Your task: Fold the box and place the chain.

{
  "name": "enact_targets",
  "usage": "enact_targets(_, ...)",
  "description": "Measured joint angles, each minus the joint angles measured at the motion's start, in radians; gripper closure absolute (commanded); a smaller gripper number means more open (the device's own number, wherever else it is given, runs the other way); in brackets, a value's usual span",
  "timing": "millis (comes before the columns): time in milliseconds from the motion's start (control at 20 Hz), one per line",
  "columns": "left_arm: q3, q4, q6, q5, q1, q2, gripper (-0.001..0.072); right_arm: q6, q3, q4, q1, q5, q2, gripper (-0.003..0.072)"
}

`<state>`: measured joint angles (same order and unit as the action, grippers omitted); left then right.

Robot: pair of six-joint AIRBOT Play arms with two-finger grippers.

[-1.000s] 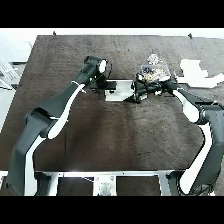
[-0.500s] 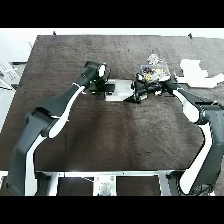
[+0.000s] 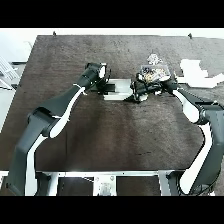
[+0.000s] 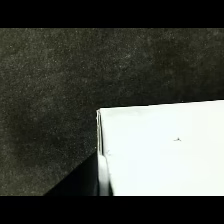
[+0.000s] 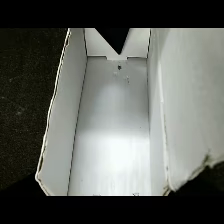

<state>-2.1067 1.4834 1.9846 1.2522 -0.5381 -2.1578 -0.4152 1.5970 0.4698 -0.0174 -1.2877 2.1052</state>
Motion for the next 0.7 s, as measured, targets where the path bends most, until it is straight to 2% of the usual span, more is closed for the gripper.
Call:
enact_targets(50, 0.000, 0.000, -0.002, 0.001, 0.000, 0.000, 0.0681, 0.000, 0.000, 0.000, 0.000, 0.001, 0.000, 0.0103)
enact_targets(100, 0.000, 0.000, -0.006, 0.002, 0.000, 0.000, 0.0441, 0.000, 0.000, 0.000, 0.000, 0.001, 0.000, 0.0103)
enact_targets(150, 0.001, 0.002, -0.013, 0.006, 0.000, -0.001, 0.0113, -0.003, 0.000, 0.005, -0.001, 0.011, 0.000, 0.0104)
enact_targets(450, 0.000, -0.021, -0.025, 0.020, 0.000, 0.015, 0.0122, -0.002, 0.000, 0.004, 0.000, 0.007, 0.001, 0.0104)
enact_targets(500, 0.000, -0.026, -0.028, 0.021, 0.000, 0.018, 0.0098, 0.000, 0.000, 0.003, 0.000, 0.007, 0.001, 0.0104)
enact_targets(700, -0.001, -0.045, -0.044, 0.041, 0.000, 0.048, 0.0095, 0.000, 0.000, 0.003, 0.000, 0.005, 0.001, 0.0103)
